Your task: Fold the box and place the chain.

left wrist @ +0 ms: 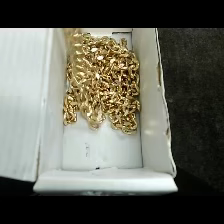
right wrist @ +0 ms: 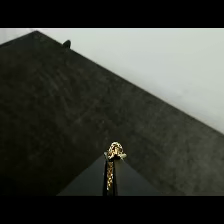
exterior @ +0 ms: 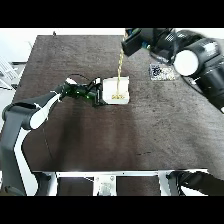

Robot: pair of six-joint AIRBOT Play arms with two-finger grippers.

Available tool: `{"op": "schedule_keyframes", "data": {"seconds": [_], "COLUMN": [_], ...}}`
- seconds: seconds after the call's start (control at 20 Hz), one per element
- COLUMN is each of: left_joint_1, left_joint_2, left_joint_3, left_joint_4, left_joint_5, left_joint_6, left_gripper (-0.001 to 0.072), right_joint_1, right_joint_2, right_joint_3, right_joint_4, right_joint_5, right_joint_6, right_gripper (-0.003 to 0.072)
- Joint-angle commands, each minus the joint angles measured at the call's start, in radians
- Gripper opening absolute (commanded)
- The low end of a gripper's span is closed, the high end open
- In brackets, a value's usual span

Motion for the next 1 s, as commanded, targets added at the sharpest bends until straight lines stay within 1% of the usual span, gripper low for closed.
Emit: {"op": "schedule_keyframes", "data": {"seconds": [0.0, 0.1, 0.2, 0.35, 0.4, 0.55, 0.6, 0.65, 0.7, 0.75, 0.85, 0.95], "left_joint_1": [0.001, 0.0, 0.0, 0.0, 0.0, 0.0, 0.0, 0.001, 0.0, 0.0, 0.0, 0.001], "left_joint_2": [0.001, 0.001, 0.001, 0.001, 0.001, 0.001, 0.001, 0.001, 0.001, 0.001, 0.001, 0.001], "left_joint_3": [0.0, 0.0, 0.0, 0.0, 0.0, 0.0, 0.0, 0.0, 0.0, 0.0, 0.0, 0.0], "left_joint_4": [0.0, 0.0, 0.0, 0.0, 0.0, 0.0, 0.0, 0.0, 0.0, 0.0, 0.0, 0.0], "left_joint_5": [0.0, 0.0, 0.0, 0.0, 0.0, 0.0, 0.0, 0.0, 0.0, 0.0, 0.0, 0.0], "left_joint_6": [0.0, 0.0, 0.0, 0.0, 0.0, 0.0, 0.0, 0.0, 0.0, 0.0, 0.0, 0.0], "left_gripper": [0.0471, 0.0471, 0.0471, 0.0471, 0.0471, 0.0471, 0.0471, 0.0471, 0.0471, 0.0471, 0.0471, 0.0471], "right_joint_1": [0.002, 0.001, 0.001, -0.006, -0.015, -0.038, -0.044, -0.045, -0.05, -0.051, -0.051, -0.051], "right_joint_2": [-0.037, -0.053, -0.069, -0.129, -0.158, -0.232, -0.235, -0.232, -0.232, -0.232, -0.217, -0.164], "right_joint_3": [-0.08, -0.145, -0.234, -0.364, -0.383, -0.389, -0.389, -0.386, -0.375, -0.358, -0.32, -0.286], "right_joint_4": [0.068, 0.106, 0.15, 0.161, 0.161, 0.159, 0.153, 0.147, 0.131, 0.108, 0.081, 0.069], "right_joint_5": [0.003, 0.003, 0.003, -0.017, -0.023, -0.025, -0.037, -0.053, -0.058, -0.057, -0.043, 0.023], "right_joint_6": [0.002, 0.002, 0.002, 0.002, 0.002, -0.014, -0.039, -0.069, -0.096, -0.109, -0.108, -0.126], "right_gripper": [0.0005, 0.0005, 0.0004, 0.0004, 0.0004, 0.0007, 0.0055, 0.0246, 0.0463, 0.0545, 0.0545, 0.0541]}}
